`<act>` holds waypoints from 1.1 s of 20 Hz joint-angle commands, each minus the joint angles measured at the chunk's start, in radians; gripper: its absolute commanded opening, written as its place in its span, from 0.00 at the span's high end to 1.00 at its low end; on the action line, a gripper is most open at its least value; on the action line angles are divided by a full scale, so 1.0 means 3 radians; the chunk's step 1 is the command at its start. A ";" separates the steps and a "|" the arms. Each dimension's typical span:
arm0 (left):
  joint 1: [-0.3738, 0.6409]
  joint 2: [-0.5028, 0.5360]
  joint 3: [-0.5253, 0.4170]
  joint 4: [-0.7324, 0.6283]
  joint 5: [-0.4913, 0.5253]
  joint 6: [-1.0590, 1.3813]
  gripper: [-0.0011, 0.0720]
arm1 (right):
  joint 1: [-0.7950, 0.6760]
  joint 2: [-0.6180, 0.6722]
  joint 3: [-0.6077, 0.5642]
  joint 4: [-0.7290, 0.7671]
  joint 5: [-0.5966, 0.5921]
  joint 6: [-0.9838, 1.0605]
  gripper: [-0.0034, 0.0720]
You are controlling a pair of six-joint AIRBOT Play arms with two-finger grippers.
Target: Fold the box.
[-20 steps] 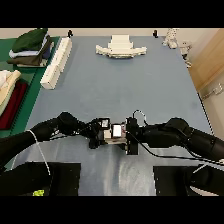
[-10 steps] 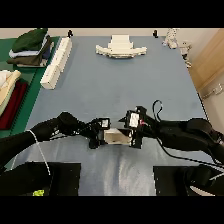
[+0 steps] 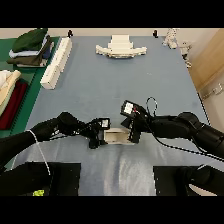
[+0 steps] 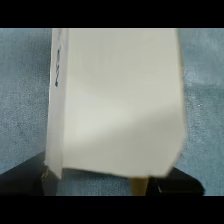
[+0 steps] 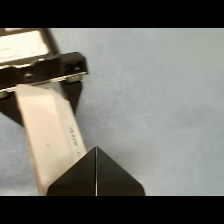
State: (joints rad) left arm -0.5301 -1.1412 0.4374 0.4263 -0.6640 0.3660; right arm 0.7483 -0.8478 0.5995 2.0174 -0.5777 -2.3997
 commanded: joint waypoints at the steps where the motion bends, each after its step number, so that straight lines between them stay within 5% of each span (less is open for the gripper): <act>1: 0.0001 -0.0001 0.0004 0.0000 0.0004 0.0000 0.32 | 0.0179 -0.0085 -0.0009 0.0183 -0.0216 -0.0070 0.95; 7: 0.0001 -0.0001 0.0004 0.0000 0.0001 0.0000 0.32 | 0.0532 -0.0080 -0.0060 0.0187 -0.0244 -0.0089 0.95; 12: 0.0001 -0.0001 0.0004 0.0000 0.0001 0.0000 0.32 | 0.0749 -0.0022 -0.0322 0.0139 0.0272 -0.0196 0.95; 18: 0.0001 -0.0001 0.0004 0.0000 0.0001 0.0000 0.32 | 0.0753 0.0004 -0.0320 -0.0298 0.0572 -0.0234 0.81; 20: 0.0001 -0.0001 0.0004 0.0000 0.0001 0.0000 0.32 | 0.0753 0.0004 -0.0320 -0.0309 0.0586 -0.0234 0.41; 22: 0.0001 -0.0001 0.0004 0.0000 0.0001 0.0000 0.32 | 0.0753 0.0001 -0.0320 -0.0318 0.0512 -0.0235 0.39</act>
